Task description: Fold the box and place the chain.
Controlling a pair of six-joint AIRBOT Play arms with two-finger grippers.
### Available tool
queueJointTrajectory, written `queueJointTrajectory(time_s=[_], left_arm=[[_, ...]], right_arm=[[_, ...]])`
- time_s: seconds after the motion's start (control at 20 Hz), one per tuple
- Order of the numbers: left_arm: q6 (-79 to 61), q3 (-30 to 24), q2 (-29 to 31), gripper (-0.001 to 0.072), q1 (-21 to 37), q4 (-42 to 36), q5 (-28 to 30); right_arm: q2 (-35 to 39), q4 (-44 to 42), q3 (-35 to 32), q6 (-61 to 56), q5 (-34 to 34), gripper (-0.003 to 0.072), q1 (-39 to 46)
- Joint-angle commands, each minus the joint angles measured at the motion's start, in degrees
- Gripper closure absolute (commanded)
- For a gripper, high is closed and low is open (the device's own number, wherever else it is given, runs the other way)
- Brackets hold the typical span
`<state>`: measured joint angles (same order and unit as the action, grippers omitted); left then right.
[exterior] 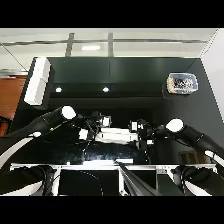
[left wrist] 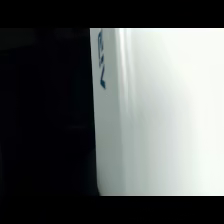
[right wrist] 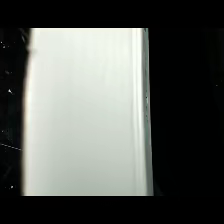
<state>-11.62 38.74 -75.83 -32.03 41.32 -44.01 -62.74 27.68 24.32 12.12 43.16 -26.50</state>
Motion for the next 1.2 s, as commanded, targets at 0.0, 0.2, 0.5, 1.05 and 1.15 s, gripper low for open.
queueJointTrajectory(time_s=[0.0, 0.2, 0.5, 1.05, 1.15], left_arm=[[0.26, 0.04, 0.02, 0.0684, -0.02, -0.04, 0.04], [0.26, 0.04, 0.02, 0.0684, -0.02, -0.02, 0.02], [0.28, 0.04, 0.02, 0.0684, -0.02, -0.04, 0.02], [1.66, 0.04, 0.02, 0.0685, 0.0, -0.46, 1.53], [1.66, 0.04, 0.0, 0.0685, 0.0, -0.44, 1.55]], right_arm=[[-1.11, 0.48, -0.55, 2.08, 0.11, 0.0104, 0.0], [-2.12, 0.66, -0.52, 2.08, -0.11, 0.0104, -0.02], [-2.16, 5.64, -0.52, -2.69, -1.86, 0.0105, -0.04], [-2.1, 5.79, 1.51, -2.16, -0.57, 0.0106, 2.95], [-2.1, 5.33, 1.51, -0.55, -0.61, 0.0106, 2.93]])
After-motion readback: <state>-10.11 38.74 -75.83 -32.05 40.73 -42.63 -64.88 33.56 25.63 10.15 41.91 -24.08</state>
